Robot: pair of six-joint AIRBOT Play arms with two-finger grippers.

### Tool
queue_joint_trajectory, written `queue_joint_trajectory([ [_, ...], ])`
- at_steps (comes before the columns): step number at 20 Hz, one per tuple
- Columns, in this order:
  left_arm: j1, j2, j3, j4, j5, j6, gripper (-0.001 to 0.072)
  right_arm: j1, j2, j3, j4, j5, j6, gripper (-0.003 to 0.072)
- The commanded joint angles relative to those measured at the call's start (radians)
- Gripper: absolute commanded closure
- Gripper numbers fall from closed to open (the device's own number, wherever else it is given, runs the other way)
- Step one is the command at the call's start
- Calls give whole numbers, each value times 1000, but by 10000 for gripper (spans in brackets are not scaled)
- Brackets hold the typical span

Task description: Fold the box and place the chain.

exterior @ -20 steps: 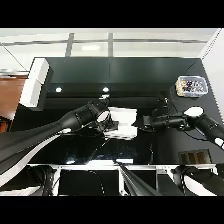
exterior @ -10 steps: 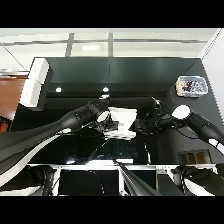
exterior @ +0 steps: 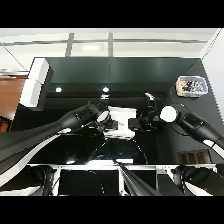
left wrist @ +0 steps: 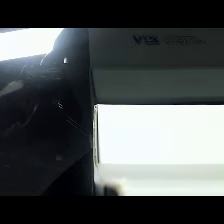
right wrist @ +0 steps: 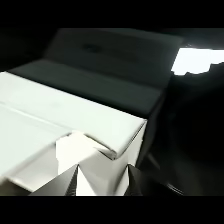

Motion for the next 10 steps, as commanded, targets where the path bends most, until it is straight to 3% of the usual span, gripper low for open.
queue_joint_trajectory([
  [1, 0, -1, 0, 0, 0, 0, 682, 74, -39, 69, -207, 75, 188, 338],
  [5, 0, -1, 0, 0, 1, 0, 682, 133, -108, 140, -319, 127, 323, 339],
  [10, 0, -1, 0, 0, 1, 0, 682, 166, -174, 191, -333, 177, 399, 340],
])
